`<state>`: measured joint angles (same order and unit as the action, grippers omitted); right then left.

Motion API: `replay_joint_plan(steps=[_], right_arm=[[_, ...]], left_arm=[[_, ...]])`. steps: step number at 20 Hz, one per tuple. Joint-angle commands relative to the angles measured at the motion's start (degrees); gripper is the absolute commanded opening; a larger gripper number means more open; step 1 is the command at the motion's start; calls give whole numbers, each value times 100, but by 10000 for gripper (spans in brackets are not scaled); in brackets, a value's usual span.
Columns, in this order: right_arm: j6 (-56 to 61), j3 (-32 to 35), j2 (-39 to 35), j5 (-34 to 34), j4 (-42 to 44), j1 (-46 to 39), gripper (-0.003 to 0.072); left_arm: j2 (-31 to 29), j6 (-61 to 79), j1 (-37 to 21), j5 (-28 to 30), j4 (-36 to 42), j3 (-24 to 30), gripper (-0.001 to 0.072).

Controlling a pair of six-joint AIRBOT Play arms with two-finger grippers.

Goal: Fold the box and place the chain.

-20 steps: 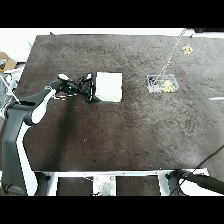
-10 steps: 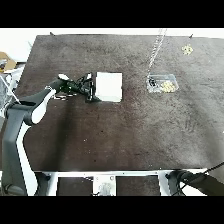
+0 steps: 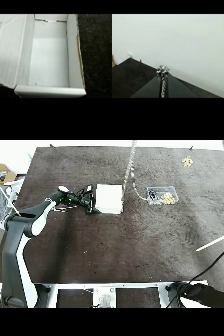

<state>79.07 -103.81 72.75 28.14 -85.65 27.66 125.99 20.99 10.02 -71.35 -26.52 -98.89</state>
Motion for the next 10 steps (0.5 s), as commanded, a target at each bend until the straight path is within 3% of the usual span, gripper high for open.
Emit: replay_joint_plan(steps=[1,4,10], right_arm=[[26,2,162,-693,70,208,1],[26,2,160,-1311,70,417,0],[157,2,162,-1676,85,466,0]], left_arm=[[2,2,4,0,-2,2,392],[2,2,4,0,-2,2,392],[2,2,4,0,-2,2,392]])
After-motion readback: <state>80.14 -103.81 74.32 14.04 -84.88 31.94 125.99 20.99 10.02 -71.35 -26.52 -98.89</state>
